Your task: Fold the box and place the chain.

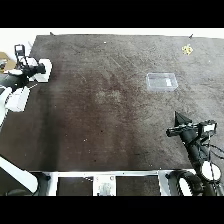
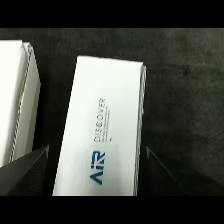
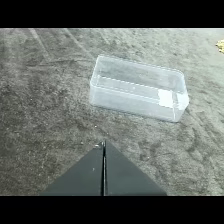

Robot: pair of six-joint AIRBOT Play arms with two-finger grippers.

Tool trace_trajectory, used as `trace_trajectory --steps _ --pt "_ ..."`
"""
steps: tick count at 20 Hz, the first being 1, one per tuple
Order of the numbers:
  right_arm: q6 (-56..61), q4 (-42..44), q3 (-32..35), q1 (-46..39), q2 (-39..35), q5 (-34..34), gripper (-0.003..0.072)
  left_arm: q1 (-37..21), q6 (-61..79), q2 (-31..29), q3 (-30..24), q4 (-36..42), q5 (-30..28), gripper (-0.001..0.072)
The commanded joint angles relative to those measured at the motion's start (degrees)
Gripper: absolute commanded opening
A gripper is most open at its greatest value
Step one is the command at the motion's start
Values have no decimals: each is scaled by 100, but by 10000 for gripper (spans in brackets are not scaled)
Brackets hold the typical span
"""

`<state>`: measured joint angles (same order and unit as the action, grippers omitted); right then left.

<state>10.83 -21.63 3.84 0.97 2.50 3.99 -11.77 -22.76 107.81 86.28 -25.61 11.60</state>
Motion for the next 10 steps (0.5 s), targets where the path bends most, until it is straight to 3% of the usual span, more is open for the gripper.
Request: trace_trajectory --steps 1,5,6,8,10 --pt "-7 0 2 2 0 50 3 4 -173 -389 227 190 264 720" --pt "-7 0 2 2 2 15 2 -13 -289 -1480 234 186 348 720" --pt "-7 0 2 2 2 -24 2 -28 -326 -1784 234 184 529 647" --pt "-7 0 2 2 0 -61 3 -48 -658 -2385 232 184 1189 14" --pt "-7 0 2 2 0 -59 2 -46 -1019 -2747 210 181 1718 7"
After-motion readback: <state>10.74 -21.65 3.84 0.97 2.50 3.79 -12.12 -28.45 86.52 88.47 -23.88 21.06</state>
